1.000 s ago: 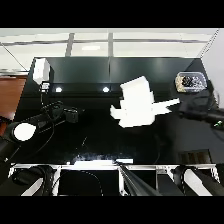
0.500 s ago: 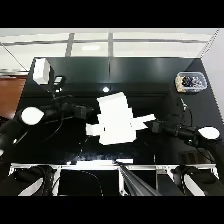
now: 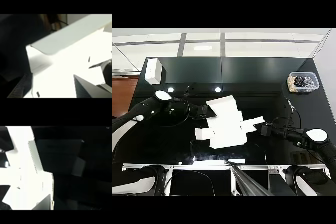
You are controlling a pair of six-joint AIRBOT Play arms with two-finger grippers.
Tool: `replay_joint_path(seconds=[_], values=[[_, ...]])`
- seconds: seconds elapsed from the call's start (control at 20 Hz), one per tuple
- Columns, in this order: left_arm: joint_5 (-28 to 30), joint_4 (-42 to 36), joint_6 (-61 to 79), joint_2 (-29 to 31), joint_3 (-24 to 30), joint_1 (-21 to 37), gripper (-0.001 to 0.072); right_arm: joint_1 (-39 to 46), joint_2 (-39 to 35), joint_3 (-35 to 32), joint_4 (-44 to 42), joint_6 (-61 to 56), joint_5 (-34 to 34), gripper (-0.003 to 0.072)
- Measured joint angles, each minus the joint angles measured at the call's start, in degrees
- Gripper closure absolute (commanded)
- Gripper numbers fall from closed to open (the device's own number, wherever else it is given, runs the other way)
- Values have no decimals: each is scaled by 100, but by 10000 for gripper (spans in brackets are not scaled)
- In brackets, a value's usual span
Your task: Fold the box and place the chain.
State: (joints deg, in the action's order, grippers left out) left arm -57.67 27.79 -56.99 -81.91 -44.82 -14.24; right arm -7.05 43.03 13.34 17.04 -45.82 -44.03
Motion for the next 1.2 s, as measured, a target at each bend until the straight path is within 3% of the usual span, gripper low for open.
replay_joint_path(seconds=[0.3,0.45,0.5,0.65,0.9,0.95,1.0,1.05,1.15,1.2], values=[[-890,-850,1440,-658,-116,87,9,-11,0,0,20,0,15,677],[-1287,-658,1847,-931,-350,-42,52,-11,0,0,22,-2,-4,677],[-1375,-520,1917,-999,-439,-92,133,-11,0,0,20,-4,-20,677],[-1521,-179,2061,-1200,-728,-205,269,-11,0,0,17,-13,-50,677],[-2144,68,2435,-1403,-1071,-256,354,-11,0,0,15,-20,-109,676],[-2271,107,2516,-1419,-1102,-254,500,-11,0,0,22,-20,-122,677],[-2420,136,2594,-1432,-1126,-243,576,-11,0,0,39,-20,-129,677],[-2496,184,2653,-1438,-1143,-223,584,-11,0,0,72,-20,-131,677],[-2608,319,2728,-1447,-1161,-195,686,-11,0,0,111,-20,-157,675],[-2682,409,2758,-1449,-1167,-177,686,-11,0,0,133,-20,-170,672]])
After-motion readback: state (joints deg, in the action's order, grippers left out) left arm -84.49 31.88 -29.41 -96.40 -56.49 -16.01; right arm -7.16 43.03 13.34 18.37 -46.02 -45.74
